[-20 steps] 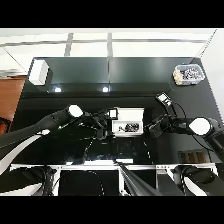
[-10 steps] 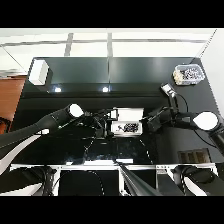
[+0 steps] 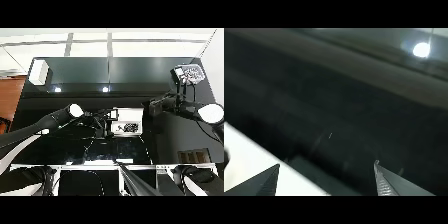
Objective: Fold the box and place the chain.
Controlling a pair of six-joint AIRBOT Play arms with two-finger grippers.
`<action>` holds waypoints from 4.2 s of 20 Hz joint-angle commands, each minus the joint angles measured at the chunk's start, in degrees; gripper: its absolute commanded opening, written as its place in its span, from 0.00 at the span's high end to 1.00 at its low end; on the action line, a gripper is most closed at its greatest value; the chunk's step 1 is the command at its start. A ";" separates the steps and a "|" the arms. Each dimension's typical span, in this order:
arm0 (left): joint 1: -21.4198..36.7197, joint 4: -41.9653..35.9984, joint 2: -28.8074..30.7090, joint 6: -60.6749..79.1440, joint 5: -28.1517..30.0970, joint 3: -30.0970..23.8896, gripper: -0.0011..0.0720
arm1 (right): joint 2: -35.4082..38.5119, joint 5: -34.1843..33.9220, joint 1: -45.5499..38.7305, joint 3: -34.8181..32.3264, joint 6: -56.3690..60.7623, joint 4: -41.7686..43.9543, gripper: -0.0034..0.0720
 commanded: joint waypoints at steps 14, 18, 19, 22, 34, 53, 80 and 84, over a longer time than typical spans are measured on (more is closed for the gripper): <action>-0.04 0.02 0.02 0.04 0.02 0.04 0.52 | -17.46 25.07 1.79 10.58 -41.00 3.63 0.16; -0.04 0.00 0.02 0.04 0.02 0.04 0.52 | -15.37 28.65 2.93 10.45 -41.90 -1.88 0.16; -0.02 0.00 0.02 0.02 0.00 0.04 0.52 | -15.41 27.06 3.58 9.88 -41.97 -3.67 0.16; -0.04 0.00 0.02 0.02 0.00 0.04 0.52 | -15.41 27.28 6.16 9.20 -42.77 -3.58 0.16; -0.02 0.02 -0.04 0.04 0.02 0.04 0.52 | -15.56 27.15 8.00 8.02 -42.73 -6.27 0.64; -0.02 0.02 -0.04 0.04 0.02 0.04 0.52 | -15.58 28.04 8.11 7.61 -42.07 -6.01 0.57; -0.02 -3.50 -0.09 0.04 0.00 -0.02 0.52 | -12.39 9.77 6.32 -7.74 -2.23 10.12 0.92; -0.02 -3.43 -0.20 0.02 -0.02 -0.02 0.52 | -12.35 10.03 6.27 -7.69 -2.19 9.66 0.92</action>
